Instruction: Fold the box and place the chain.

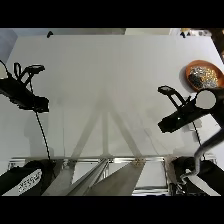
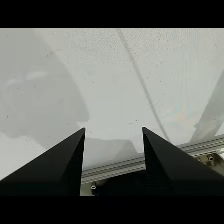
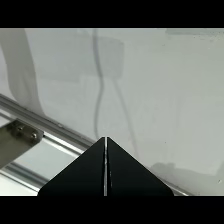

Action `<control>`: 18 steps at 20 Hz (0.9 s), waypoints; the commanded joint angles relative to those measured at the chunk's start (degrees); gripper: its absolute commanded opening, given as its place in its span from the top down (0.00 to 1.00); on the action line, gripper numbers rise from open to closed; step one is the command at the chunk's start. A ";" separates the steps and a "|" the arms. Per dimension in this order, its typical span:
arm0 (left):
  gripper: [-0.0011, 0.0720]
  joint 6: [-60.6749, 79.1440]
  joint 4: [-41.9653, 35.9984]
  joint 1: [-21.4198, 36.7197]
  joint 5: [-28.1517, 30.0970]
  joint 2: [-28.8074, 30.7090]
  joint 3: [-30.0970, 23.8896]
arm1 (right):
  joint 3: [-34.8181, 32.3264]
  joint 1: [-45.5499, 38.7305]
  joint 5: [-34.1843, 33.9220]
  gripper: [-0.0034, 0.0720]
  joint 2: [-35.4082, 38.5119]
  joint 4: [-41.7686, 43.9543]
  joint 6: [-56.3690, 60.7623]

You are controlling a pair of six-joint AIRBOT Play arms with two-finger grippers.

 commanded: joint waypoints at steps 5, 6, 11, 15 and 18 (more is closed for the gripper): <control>0.43 0.00 0.02 0.07 0.02 0.04 -0.02 | 0.00 0.00 -1.14 0.93 -0.02 -3.98 -0.13; 0.43 0.00 0.02 0.07 0.02 0.04 -0.02 | 0.00 0.00 -0.98 0.93 -0.02 -8.15 1.53; 0.43 0.00 0.02 0.07 0.02 0.04 -0.02 | -0.02 0.00 -4.85 0.94 -0.02 -39.15 6.58; 0.43 0.00 0.02 0.07 0.02 0.04 -0.02 | 0.00 -4.39 -12.76 0.94 -0.20 -52.87 12.46; 0.43 0.00 0.02 0.07 0.02 0.04 -0.02 | 1.77 -20.39 -15.41 0.94 -2.82 -56.63 10.67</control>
